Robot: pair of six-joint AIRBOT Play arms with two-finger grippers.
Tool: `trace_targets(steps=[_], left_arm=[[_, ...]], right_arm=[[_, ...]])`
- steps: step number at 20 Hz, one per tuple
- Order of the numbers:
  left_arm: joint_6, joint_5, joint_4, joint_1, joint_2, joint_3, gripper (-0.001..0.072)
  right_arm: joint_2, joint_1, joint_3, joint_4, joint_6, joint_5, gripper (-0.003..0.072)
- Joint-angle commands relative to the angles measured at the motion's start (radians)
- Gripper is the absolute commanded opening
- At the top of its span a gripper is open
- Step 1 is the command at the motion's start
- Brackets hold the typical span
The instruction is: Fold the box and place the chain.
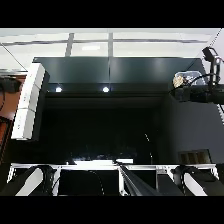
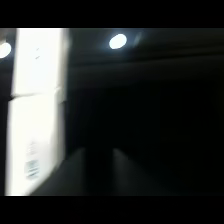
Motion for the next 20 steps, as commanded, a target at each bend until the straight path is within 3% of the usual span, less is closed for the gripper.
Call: trace_targets(steps=[1,4,6,9,20], left_arm=[[-0.06,-0.065,-0.132,-0.195,0.085,-0.022,0.0023],[0.045,0.265,-0.1,-0.377,0.197,-0.286,0.0026],[-0.001,0.402,-0.124,-0.402,0.23,-0.381,0.0026],[-0.002,0.475,-0.136,-0.401,0.229,-0.387,0.0027],[-0.002,0.476,-0.137,-0.401,0.227,-0.387,0.0027]], right_arm=[[0.05,0.016,-0.058,-0.032,-0.148,-0.298,0.0016],[0.047,0.031,-0.212,-0.024,-0.172,-0.617,0.0018],[0.047,0.022,-0.26,-0.078,-0.171,-0.636,0.0018],[0.047,0.021,-0.261,-0.09,-0.167,-0.556,0.0017],[0.047,0.021,-0.261,-0.09,-0.167,-0.55,0.0017]])
